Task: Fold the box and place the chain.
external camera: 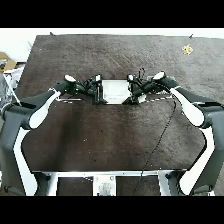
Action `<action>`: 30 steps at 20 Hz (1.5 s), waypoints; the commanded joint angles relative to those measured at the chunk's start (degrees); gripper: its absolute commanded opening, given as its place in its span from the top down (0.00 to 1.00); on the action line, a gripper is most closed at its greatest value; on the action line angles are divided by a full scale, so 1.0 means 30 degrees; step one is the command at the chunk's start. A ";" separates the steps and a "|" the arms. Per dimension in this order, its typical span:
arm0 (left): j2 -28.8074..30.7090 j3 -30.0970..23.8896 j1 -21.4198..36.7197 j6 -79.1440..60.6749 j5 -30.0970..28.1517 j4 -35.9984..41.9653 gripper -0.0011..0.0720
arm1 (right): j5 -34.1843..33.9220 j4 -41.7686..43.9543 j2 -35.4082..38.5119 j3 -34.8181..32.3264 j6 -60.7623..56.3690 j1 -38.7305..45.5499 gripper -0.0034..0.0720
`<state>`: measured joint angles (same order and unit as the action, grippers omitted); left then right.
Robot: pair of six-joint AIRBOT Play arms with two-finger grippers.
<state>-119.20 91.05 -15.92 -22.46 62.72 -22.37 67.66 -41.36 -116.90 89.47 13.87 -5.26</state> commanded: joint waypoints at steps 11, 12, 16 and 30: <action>-0.0029 -0.0131 -0.0248 -0.0051 -0.0758 -0.0452 0.02 | 0.0022 0.0000 -0.0007 -0.0007 0.0000 -0.0007 0.37; -0.0029 -0.0131 -0.0248 -0.0051 -0.0758 -0.0452 0.02 | 0.0022 0.0000 -0.0007 -0.0007 0.0007 -0.0007 0.37; -0.0029 -0.0131 -0.0255 -0.0058 -0.0758 -0.0452 0.03 | 0.0022 0.0000 -0.0007 -0.0007 0.0007 -0.0007 0.37; -0.0029 -0.0131 -0.0248 -0.0051 -0.0969 -0.0503 0.62 | 0.0022 0.0007 -0.0007 -0.0007 0.0007 -0.0007 0.37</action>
<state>-119.28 90.63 -16.73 -22.61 60.47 -23.88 67.66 -41.36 -116.90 89.47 13.89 -5.26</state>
